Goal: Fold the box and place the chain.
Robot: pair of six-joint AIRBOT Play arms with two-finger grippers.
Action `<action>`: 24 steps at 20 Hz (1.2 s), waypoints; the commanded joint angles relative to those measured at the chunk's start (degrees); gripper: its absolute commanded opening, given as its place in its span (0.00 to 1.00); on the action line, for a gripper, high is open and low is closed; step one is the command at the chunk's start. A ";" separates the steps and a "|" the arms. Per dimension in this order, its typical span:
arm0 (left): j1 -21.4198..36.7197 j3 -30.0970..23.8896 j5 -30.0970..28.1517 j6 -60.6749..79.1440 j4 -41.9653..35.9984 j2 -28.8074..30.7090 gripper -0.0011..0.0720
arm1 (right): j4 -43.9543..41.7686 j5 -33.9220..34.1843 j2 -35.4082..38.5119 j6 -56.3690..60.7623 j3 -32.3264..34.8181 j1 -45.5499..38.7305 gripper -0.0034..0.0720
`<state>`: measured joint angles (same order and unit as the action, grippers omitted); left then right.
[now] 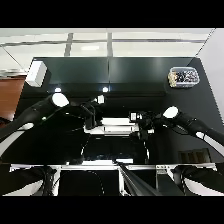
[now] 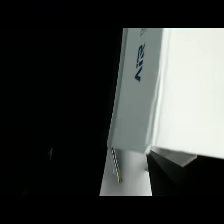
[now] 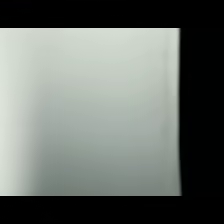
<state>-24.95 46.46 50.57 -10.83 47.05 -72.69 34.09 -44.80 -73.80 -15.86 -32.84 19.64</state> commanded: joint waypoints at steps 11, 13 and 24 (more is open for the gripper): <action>-6.36 -7.63 -14.08 -19.89 -23.23 5.75 0.05 | 0.04 0.00 -0.04 0.02 0.02 0.07 0.36; -5.57 -7.63 -22.18 -19.08 -28.46 5.46 0.05 | 0.04 0.02 -0.02 0.04 0.02 0.07 0.36; -5.53 -4.87 -12.85 -21.99 -14.25 -8.28 0.05 | 0.02 0.02 -0.04 0.04 0.02 0.07 0.36</action>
